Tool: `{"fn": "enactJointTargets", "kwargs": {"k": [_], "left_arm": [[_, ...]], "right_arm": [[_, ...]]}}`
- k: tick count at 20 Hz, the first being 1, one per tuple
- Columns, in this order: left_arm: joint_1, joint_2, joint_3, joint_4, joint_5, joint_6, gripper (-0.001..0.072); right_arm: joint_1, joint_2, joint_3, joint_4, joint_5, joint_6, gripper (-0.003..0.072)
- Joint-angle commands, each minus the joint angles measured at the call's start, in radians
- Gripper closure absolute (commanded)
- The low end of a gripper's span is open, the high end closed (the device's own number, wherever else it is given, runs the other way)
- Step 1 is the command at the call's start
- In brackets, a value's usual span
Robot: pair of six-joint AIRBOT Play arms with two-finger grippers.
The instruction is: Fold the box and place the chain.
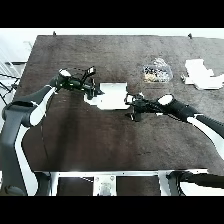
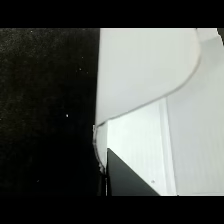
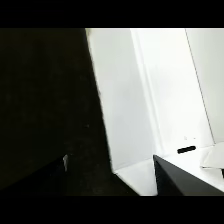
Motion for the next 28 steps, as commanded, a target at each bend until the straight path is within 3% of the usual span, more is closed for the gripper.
{"fn": "enactJointTargets", "kwargs": {"k": [1, 11, 16, 28], "left_arm": [[0.001, 0.0, 0.0, 0.0, -0.003, 0.0, 0.0689], [0.001, 0.0, 0.0, 0.0, -0.003, 0.0, 0.069], [0.001, 0.0, 0.0, 0.0, -0.003, 0.0, 0.069], [0.001, 0.0, 0.0, 0.0, -0.004, 0.0, 0.0689]], "right_arm": [[0.001, -0.034, 0.035, 0.063, -0.039, -0.039, 0.004], [-0.037, -0.042, 0.128, 0.076, -0.072, -0.038, 0.0041], [-0.049, -0.11, 0.192, 0.076, -0.048, -0.038, 0.004], [-0.153, -0.275, 0.418, 0.075, 0.297, -0.037, 0.0041]]}}
